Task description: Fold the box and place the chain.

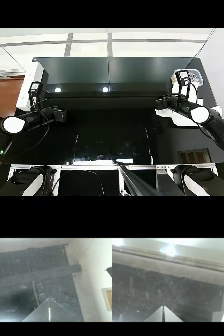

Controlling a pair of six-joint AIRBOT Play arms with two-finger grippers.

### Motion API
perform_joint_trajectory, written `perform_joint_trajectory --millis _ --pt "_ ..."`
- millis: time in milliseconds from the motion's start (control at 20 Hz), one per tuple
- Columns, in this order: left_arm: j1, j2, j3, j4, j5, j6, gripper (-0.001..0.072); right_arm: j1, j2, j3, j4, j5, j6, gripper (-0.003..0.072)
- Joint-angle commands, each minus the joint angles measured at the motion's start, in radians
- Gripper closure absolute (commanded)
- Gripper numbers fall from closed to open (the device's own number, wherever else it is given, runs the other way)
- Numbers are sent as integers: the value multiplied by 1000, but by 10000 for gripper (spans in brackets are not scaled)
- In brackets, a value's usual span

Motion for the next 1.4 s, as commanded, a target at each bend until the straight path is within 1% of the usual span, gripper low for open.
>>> perform_joint_trajectory --millis 0,600,650,800,900,1000,1050,1100,1150,1200,1250,1300,1350 --pt "-1 1 0 0 0 0 683 1 -1 0 0 0 0 672" --pt "-1 1 0 0 0 0 684 1 -1 0 2 0 0 672" --pt "-1 1 0 0 0 0 683 1 -1 0 18 0 1 672" --pt "-2 1 0 -5 5 0 683 1 -1 0 157 -1 0 672" --pt "-2 1 0 -7 59 0 683 1 -1 0 220 -5 0 672" --pt "-2 -6 -1 -19 113 0 682 1 -1 0 251 -6 0 671" --pt "-2 -16 -1 -29 167 -1 677 1 -1 0 249 -23 -1 657" --pt "-2 -25 0 -58 223 -1 588 1 -1 5 234 -46 -36 402" --pt "-2 -31 0 -71 271 0 381 -4 -1 25 199 -43 -74 -7" --pt "-3 -33 0 -75 314 0 114 -13 -1 62 133 -18 -102 -25" --pt "-4 -35 0 -75 342 1 5 -36 -1 100 61 13 -100 -25" --pt "-4 -35 1 -73 348 11 5 -81 -2 143 -36 47 -64 -23" --pt "-4 -35 3 -61 338 16 4 -148 -4 183 -159 70 28 -20"
